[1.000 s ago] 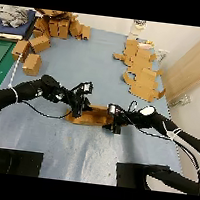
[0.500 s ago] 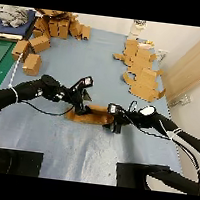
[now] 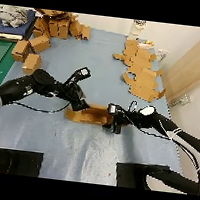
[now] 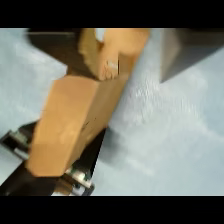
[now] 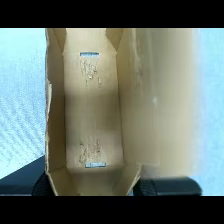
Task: Fold the box.
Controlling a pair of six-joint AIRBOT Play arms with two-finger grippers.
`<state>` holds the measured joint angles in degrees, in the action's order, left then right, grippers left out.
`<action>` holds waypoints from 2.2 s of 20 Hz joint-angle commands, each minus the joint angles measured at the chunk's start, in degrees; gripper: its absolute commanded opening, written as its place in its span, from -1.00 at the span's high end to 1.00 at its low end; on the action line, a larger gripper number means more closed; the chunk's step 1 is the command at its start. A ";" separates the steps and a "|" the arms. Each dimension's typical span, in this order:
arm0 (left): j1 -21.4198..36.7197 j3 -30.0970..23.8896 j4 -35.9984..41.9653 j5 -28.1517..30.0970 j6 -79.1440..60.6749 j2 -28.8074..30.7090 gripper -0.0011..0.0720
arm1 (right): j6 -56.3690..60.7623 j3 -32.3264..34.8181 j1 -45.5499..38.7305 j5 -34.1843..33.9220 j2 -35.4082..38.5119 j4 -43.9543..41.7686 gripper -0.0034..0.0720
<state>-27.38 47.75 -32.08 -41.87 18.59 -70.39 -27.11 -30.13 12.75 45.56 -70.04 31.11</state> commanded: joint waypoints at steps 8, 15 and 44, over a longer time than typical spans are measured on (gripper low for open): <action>-1.77 -0.02 -4.39 -17.57 39.85 2.32 0.94 | 0.02 -0.02 0.00 0.04 0.02 -0.02 -0.61; -1.81 1.86 19.04 -10.27 29.16 -9.31 0.94 | 0.02 -0.02 0.00 0.09 0.13 -0.02 -0.61; -0.81 9.70 3.76 -9.07 53.79 -20.00 0.94 | 0.02 -0.02 0.11 2.43 0.24 -0.04 -0.61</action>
<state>-28.16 57.21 -28.12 -51.13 72.12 -90.28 -27.11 -30.13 12.86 47.99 -69.84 31.09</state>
